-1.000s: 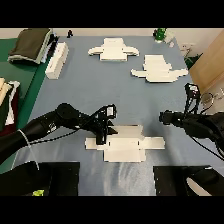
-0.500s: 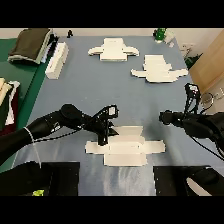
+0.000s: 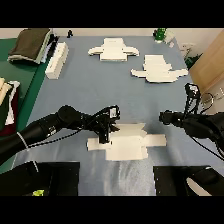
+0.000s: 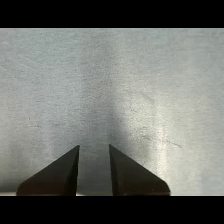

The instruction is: Fold the box.

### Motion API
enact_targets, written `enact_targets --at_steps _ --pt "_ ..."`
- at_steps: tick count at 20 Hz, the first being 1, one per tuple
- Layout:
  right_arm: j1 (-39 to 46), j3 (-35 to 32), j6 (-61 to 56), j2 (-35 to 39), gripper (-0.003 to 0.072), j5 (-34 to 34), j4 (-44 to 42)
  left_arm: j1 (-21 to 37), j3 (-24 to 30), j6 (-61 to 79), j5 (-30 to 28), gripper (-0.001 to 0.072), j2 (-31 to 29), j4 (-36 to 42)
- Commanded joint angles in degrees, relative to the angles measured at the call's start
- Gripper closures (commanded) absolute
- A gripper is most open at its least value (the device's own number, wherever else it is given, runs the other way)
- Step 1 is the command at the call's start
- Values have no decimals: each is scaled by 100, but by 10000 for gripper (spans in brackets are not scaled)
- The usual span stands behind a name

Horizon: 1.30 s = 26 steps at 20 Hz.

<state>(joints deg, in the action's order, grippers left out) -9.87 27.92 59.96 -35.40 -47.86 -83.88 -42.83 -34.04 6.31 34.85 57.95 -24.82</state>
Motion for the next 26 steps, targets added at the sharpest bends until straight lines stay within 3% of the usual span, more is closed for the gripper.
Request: enact_targets --at_steps 1,11,26 --pt "0 -2 0 2 406 4 4 -149 20 160 -468 695 -188 15" --pt "0 -2 0 2 406 0 4 -149 31 111 -450 696 457 61" --pt "0 -2 0 4 407 -20 -20 -470 31 -317 -120 695 446 55"
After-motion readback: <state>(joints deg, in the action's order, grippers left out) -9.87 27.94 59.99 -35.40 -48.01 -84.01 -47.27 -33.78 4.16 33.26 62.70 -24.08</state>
